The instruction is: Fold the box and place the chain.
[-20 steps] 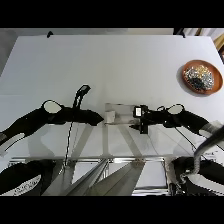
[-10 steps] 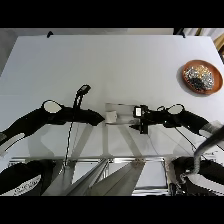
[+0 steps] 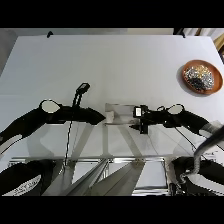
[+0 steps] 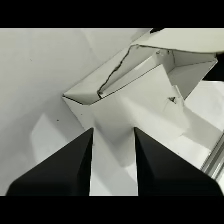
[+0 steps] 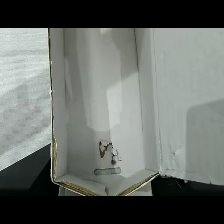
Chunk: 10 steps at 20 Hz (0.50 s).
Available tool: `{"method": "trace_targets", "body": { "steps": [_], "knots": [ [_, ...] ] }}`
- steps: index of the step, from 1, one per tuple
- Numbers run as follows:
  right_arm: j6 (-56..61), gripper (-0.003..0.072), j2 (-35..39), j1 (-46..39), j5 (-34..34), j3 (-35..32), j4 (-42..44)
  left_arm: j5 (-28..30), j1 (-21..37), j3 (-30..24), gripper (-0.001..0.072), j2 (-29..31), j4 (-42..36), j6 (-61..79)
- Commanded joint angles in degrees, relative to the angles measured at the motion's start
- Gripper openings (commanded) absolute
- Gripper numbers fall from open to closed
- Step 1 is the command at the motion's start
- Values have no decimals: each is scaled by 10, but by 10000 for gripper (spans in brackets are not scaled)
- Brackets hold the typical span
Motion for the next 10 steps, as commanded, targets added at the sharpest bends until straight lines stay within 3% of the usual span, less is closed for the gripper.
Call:
{"method": "trace_targets", "body": {
  "steps": [1, 2, 3, 10],
  "knots": [
    [0, 399, 0, 0, 0, 0, 0, -13, -2, 0, 341, 5, 1, 1],
    [0, 399, 0, 0, 0, 0, 0, -17, -6, 0, 455, 5, 3, -7],
    [0, 399, 0, 0, 0, 0, 0, -18, -13, 0, 495, 4, 7, -19],
    [0, 399, 0, 0, 0, 0, 0, 45, -49, 18, 492, -3, 89, -163]
  ]
}}
